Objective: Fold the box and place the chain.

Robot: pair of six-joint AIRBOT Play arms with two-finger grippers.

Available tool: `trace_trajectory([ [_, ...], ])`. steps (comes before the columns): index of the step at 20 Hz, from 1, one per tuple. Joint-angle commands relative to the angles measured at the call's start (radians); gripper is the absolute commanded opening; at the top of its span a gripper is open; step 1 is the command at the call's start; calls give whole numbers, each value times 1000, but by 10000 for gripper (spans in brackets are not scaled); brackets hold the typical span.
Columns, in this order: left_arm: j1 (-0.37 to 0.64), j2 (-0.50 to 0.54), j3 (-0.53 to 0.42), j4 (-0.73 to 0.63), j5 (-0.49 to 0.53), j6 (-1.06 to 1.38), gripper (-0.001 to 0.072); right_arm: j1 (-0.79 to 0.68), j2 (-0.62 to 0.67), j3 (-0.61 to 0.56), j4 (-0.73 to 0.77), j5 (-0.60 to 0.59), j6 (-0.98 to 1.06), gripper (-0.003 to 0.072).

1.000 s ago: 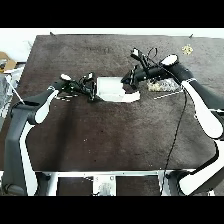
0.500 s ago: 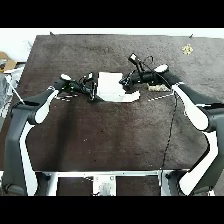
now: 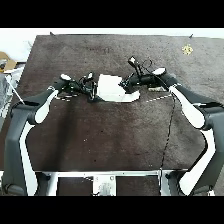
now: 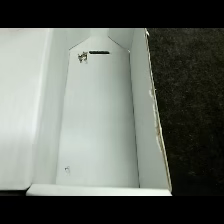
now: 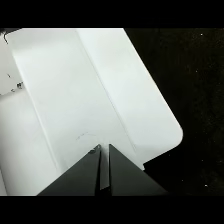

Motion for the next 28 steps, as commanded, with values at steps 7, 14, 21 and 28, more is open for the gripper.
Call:
trace_trajectory([
  [7, 0, 0, 1, 2, 0, 1, 474, -37, 239, 0, -114, 136, 47, 84],
  [14, 0, 0, 1, 2, 0, 1, 474, 19, 248, -48, -553, 196, 26, 593],
  [21, 0, 0, 1, 2, 0, 1, 474, 51, 129, -66, -489, 126, -19, 531],
  [28, 0, 0, 1, 2, 0, 1, 474, 52, 116, -66, -406, 109, -19, 388],
])
